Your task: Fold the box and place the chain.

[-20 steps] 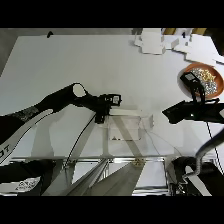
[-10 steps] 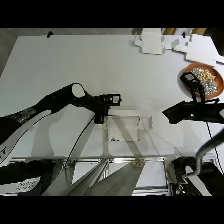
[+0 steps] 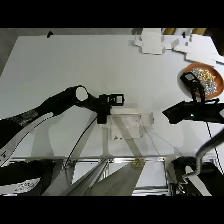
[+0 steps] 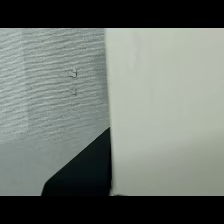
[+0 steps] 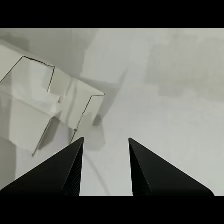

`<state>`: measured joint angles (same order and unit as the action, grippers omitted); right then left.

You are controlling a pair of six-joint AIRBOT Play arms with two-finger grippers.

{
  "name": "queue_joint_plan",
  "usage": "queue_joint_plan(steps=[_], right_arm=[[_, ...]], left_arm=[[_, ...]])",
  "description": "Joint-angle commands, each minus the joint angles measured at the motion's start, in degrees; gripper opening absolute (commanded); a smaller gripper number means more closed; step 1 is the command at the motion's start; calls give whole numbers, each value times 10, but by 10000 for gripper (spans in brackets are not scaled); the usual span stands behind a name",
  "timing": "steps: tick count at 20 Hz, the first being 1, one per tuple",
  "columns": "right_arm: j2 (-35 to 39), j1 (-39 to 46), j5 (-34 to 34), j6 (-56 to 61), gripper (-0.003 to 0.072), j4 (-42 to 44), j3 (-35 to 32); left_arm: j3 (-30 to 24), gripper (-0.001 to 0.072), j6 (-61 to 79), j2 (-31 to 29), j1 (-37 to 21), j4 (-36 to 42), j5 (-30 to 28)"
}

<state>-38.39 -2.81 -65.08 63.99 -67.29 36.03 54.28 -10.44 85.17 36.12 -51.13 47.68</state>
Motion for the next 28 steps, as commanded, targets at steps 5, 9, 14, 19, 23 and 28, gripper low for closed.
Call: queue_joint_plan(steps=[5,9,14,19,23,28], right_arm=[[0,0,0,0,317,0,0],[0,0,0,0,317,4,0],[0,-1,-2,-7,292,48,0],[0,-4,-61,-40,55,57,0],[0,-102,-37,-201,12,70,-18],[-25,-239,44,-270,129,-12,-79]], left_arm=[[0,4,-16,0,4,-13,-7],[0,11,-16,0,4,-11,-6],[0,11,-16,0,4,-7,-5],[0,11,-16,0,4,-7,-5],[0,11,-16,0,4,-7,-5],[0,11,-16,0,4,-7,-5]])
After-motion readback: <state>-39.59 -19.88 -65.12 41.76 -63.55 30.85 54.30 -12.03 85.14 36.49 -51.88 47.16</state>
